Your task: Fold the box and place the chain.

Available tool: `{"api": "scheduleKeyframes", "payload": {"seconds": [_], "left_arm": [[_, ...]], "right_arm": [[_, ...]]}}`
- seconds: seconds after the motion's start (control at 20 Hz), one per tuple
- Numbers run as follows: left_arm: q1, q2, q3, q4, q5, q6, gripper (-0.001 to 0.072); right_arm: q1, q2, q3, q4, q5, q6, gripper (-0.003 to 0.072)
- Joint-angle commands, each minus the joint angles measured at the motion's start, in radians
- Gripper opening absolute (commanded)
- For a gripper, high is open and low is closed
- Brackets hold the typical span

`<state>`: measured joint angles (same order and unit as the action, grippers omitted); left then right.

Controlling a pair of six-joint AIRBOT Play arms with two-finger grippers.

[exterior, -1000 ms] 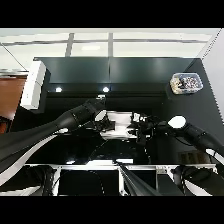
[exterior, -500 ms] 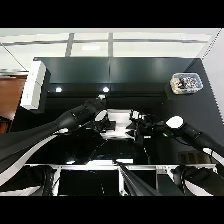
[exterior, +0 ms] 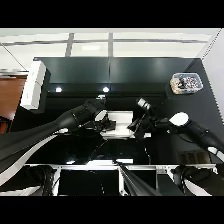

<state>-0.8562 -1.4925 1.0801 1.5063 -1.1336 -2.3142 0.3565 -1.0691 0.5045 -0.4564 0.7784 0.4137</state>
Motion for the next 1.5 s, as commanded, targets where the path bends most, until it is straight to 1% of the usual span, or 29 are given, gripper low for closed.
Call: {"api": "scheduleKeyframes", "payload": {"seconds": [0.0,0.1,0.15,0.2,0.3,0.35,0.45,0.55,0.7,0.75,0.9,1.0,1.15,1.2,1.25,1.3,1.45], "left_arm": [[0.0,0.0,0.001,0.0,-0.002,0.002,0.0027],[0.0,0.0,0.001,0.0,-0.002,0.002,0.0028],[0.0,0.0,0.001,0.0,-0.002,0.002,0.0027],[0.0,0.0,0.001,0.0,-0.002,0.002,0.0028],[0.0,0.0,0.001,0.0,-0.002,0.002,0.0028],[0.0,0.0,0.001,0.0,-0.002,0.002,0.0027],[0.0,0.0,0.001,0.0,-0.002,0.002,0.0027],[0.0,0.0,0.001,0.0,-0.002,0.002,0.0028],[0.0,0.0,0.001,0.0,-0.001,0.002,0.0027],[0.0,0.0,0.001,0.0,-0.001,0.002,0.0027],[0.0,0.0,0.001,0.0,-0.002,0.002,0.0028],[0.0,0.0,0.001,0.0,-0.002,0.002,0.0027],[0.0,0.0,0.001,0.0,-0.002,0.002,0.0028],[0.0,0.0,0.001,0.0,-0.002,0.002,0.0028],[0.0,0.0,0.001,0.0,-0.002,0.002,0.0027],[0.0,0.0,0.001,0.0,-0.002,0.002,0.0028],[0.0,0.0,0.001,0.0,-0.002,0.003,0.0028]], "right_arm": [[-0.177,0.093,0.071,-0.172,0.217,0.417,0.0013],[-0.342,0.158,0.083,-0.222,0.298,0.497,0.0012],[-0.415,0.175,0.083,-0.257,0.32,0.535,0.0013],[-0.483,0.178,0.082,-0.324,0.321,0.622,0.0013],[-0.565,0.175,0.055,-0.454,0.297,0.809,0.0013],[-0.58,0.175,0.027,-0.454,0.288,0.844,0.0013],[-0.566,0.172,-0.027,-0.453,0.273,0.855,0.0012],[-0.541,0.157,-0.084,-0.446,0.266,0.906,0.0013],[-0.437,0.077,-0.15,-0.342,0.266,0.916,0.0013],[-0.388,0.045,-0.15,-0.293,0.248,0.9,0.0013],[-0.274,-0.023,-0.143,-0.087,0.143,0.782,0.0013],[-0.26,-0.029,-0.107,-0.066,0.137,0.749,0.0012],[-0.263,-0.029,-0.023,-0.103,0.235,0.748,0.0017],[-0.263,-0.029,0.0,-0.116,0.276,0.748,0.0196],[-0.263,-0.029,0.019,-0.129,0.313,0.748,0.0509],[-0.263,-0.029,0.029,-0.128,0.336,0.747,0.0634],[-0.259,-0.029,0.032,-0.117,0.346,0.745,0.0632]]}}
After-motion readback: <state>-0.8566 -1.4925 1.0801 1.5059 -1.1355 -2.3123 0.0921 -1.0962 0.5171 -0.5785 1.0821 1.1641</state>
